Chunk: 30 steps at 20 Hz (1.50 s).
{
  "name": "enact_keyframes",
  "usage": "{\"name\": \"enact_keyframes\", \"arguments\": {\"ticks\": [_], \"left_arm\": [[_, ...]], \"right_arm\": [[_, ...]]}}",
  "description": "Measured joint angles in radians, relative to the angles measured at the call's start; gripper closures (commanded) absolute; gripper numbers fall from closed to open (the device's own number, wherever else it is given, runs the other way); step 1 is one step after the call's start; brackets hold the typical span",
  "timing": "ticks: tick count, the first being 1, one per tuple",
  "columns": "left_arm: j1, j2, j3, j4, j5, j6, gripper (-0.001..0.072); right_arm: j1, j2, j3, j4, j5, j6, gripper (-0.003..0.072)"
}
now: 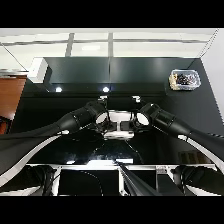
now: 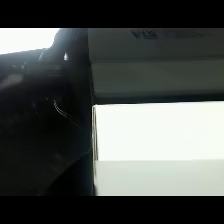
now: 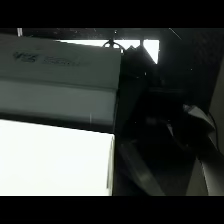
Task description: Fold the box and place the chain.
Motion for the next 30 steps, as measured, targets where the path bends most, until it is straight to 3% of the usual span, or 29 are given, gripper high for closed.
{"name": "enact_keyframes", "arguments": {"ticks": [1,4,5,8,10,22,30], "left_arm": [[0.0,0.0,0.0,-0.003,-0.001,-0.001,0.0682],[0.0,0.0,0.0,-0.004,-0.007,-0.007,0.0682],[0.001,0.0,0.0,-0.008,-0.01,-0.015,0.0682],[0.0,0.0,0.0,-0.01,-0.009,-0.012,0.0682],[0.0,0.0,0.0,0.0,0.002,-0.002,0.0682],[0.0,0.0,0.0,-0.01,-0.002,-0.007,0.0682],[0.0,0.0,0.0,-0.007,-0.004,-0.009,0.0682]], "right_arm": [[0.0,0.0,0.001,0.002,-0.005,0.0,0.0361],[0.0,0.0,0.002,-0.008,0.004,0.0,0.0671],[0.0,-0.001,0.003,-0.011,0.0,0.009,0.0672],[0.0,-0.001,0.004,-0.007,0.001,-0.012,0.0657],[0.0,0.0,0.004,0.003,0.001,-0.03,0.0355],[-0.003,0.106,0.034,-0.07,0.159,-0.076,0.0357],[0.025,0.074,0.023,-0.051,0.142,-0.006,0.0358]]}}
